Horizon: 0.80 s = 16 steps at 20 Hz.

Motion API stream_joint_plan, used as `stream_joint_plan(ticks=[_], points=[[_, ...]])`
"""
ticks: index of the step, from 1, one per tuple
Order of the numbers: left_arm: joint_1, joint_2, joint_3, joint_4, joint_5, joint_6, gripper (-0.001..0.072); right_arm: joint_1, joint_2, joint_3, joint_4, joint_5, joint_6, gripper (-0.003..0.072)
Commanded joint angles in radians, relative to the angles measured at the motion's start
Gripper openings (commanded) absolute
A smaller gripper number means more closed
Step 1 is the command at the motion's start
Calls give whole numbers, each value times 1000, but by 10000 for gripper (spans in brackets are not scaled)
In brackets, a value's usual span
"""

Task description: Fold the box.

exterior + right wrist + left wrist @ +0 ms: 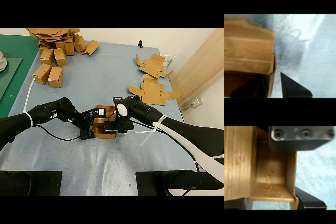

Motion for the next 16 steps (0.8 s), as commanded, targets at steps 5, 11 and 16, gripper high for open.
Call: stream_joint_plan(ticks=[5,11,16], points=[[0,1,0,0,0,0,480,2,-47,3,-85,-39,21,140],[0,1,0,0,0,0,480,3,-50,3,-86,-51,20,5],[0,1,0,0,0,0,480,2,-39,3,-63,-49,21,248]])
